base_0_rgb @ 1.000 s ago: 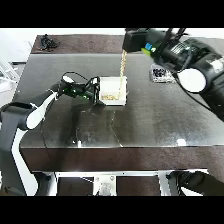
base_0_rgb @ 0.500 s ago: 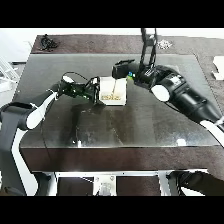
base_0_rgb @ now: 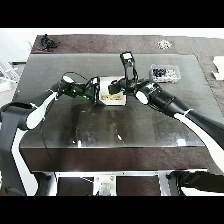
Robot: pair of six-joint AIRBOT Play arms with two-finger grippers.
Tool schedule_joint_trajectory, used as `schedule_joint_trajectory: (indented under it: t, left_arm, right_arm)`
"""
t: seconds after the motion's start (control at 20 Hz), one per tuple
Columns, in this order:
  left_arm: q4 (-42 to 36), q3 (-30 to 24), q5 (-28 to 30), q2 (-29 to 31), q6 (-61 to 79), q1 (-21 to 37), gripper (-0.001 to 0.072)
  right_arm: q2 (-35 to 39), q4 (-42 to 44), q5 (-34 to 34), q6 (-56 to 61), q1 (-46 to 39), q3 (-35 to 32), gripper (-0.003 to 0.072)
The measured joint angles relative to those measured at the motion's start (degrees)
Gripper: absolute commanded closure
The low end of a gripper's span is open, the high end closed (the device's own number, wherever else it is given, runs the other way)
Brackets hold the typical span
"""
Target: Fold the box and place the chain.
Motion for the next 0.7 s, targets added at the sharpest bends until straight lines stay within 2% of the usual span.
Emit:
schedule_joint_trajectory:
  t: [0.1,0.2,0.25,0.4,0.5,0.6,0.7]
  left_arm:
    - [0.0,0.0,0.0,0.0,0.0,0.0,0.0250]
    - [0.0,0.0,0.0,0.0,0.0,0.0,0.0251]
    - [0.0,0.0,0.0,0.0,0.0,0.0,0.0251]
    - [0.0,0.0,0.0,0.0,0.0,0.0,0.0250]
    - [0.0,0.0,0.0,0.0,0.0,0.0,0.0250]
    - [0.0,0.0,0.0,0.0,0.0,0.0,0.0251]
    - [0.0,0.0,0.0,0.0,0.0,0.0,0.0251]
  right_arm:
    - [1.1,-0.3,1.6,-5.0,0.0,0.0,0.0423]
    - [2.4,-1.6,2.2,-11.1,0.0,0.0,0.0397]
    - [3.1,-2.0,2.3,-13.4,-0.2,0.1,0.0336]
    - [6.1,-2.8,3.0,-18.4,-2.0,0.2,0.0294]
    - [8.5,-2.3,3.2,-20.8,-5.2,0.3,0.0297]
    - [9.7,1.3,3.2,-25.4,-9.5,1.0,0.0300]
    - [9.9,10.0,4.2,-34.1,-14.3,2.4,0.0306]
